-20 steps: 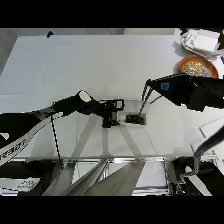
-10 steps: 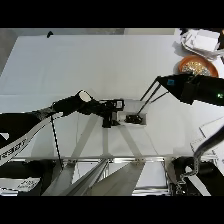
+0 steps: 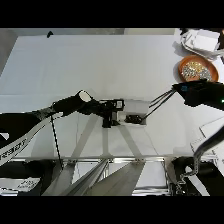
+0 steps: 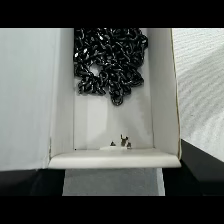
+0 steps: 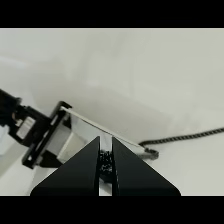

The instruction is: Fold the box and place the chain.

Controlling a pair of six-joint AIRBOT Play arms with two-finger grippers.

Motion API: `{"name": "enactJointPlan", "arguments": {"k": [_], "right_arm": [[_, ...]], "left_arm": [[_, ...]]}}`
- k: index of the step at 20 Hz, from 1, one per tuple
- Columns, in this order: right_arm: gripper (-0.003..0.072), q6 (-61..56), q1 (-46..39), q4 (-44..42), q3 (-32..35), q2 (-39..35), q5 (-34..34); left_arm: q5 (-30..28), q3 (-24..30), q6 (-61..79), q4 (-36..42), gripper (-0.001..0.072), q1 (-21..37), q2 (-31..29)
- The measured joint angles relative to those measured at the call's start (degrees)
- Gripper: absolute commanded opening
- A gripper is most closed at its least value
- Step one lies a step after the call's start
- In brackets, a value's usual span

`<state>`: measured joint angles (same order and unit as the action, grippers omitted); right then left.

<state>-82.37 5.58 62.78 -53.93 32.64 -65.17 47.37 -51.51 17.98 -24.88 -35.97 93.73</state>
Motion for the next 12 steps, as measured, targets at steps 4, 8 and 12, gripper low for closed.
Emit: {"name": "enactJointPlan", "arguments": {"k": [4,8,12], "right_arm": [[0.0017,-0.7,0.0,-1.2,0.0,-0.1,-2.8],[0.0017,2.3,0.0,-8.5,0.0,0.2,-3.6],[0.0017,4.4,0.2,-13.0,0.4,2.0,-4.6]], "left_arm": [[0.0,0.0,0.0,0.0,0.0271,0.0,0.0],[0.0,0.0,0.0,0.0,0.0271,0.0,0.0],[0.0,0.0,0.0,0.0,0.0271,0.0,0.0]]}}
